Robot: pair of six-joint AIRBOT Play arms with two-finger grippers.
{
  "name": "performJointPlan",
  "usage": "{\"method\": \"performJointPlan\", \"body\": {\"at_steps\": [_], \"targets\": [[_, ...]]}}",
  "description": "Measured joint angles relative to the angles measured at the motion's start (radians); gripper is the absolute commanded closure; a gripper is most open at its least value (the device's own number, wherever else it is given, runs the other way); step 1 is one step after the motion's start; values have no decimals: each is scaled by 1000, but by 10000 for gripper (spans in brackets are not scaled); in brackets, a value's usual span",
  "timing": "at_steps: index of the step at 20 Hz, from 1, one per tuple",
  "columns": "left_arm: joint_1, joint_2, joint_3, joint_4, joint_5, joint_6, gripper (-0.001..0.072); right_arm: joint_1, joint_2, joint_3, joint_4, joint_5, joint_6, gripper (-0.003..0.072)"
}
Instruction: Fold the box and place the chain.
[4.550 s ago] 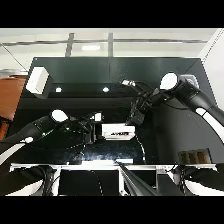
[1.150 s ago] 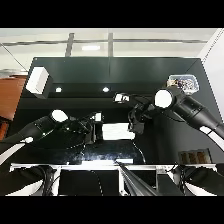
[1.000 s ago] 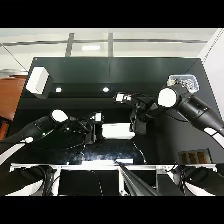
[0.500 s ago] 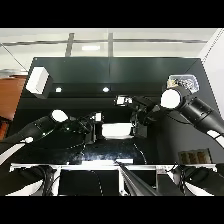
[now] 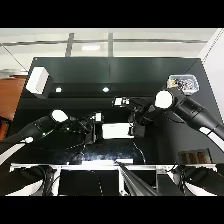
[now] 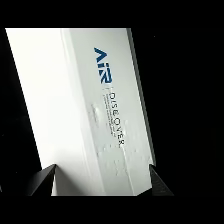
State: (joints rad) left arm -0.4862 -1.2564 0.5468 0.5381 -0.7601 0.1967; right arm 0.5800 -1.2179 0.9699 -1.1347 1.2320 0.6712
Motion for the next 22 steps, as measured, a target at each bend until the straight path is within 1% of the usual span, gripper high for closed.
{"method": "performJointPlan", "body": {"at_steps": [10, 22], "targets": [[0, 0, 0, 0, 0, 0, 321, 1, -6, 0, 6, 63, -2, -16], [0, 0, 0, 0, 0, 0, 321, 2, 15, 0, -18, 59, 0, -16]]}}
